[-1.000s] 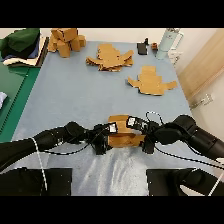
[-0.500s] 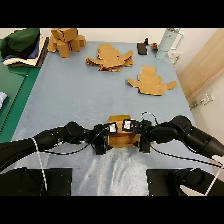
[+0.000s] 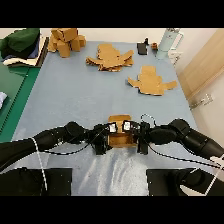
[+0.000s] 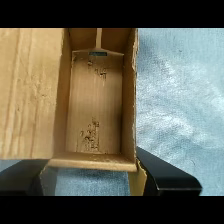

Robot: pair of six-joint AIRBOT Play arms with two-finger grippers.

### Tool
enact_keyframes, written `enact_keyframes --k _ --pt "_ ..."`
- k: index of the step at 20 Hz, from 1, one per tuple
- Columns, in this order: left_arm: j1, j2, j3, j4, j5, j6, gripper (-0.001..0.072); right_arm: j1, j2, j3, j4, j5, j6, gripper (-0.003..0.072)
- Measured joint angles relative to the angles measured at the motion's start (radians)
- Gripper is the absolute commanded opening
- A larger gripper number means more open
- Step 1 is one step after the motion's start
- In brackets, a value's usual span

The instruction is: Fold the box.

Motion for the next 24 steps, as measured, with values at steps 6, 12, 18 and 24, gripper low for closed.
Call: enact_keyframes --k 6,12,18,24 --pt "0.0 0.0 0.0 0.0 0.0 0.0 0.0507 0.001 -0.002 -0.002 0.032 0.049 -0.031 0.0144" --pt "0.0 0.0 0.0 0.0 0.0 0.0 0.0506 0.001 -0.002 -0.014 0.071 0.062 -0.05 0.015" --pt "0.0 0.0 0.0 0.001 0.0 0.0 0.0506 0.001 -0.023 -0.018 0.111 0.085 -0.109 0.0541" --pt "0.0 0.0 0.0 0.001 0.0 0.0 0.0507 0.001 -0.043 -0.019 0.126 0.103 -0.138 0.0541"
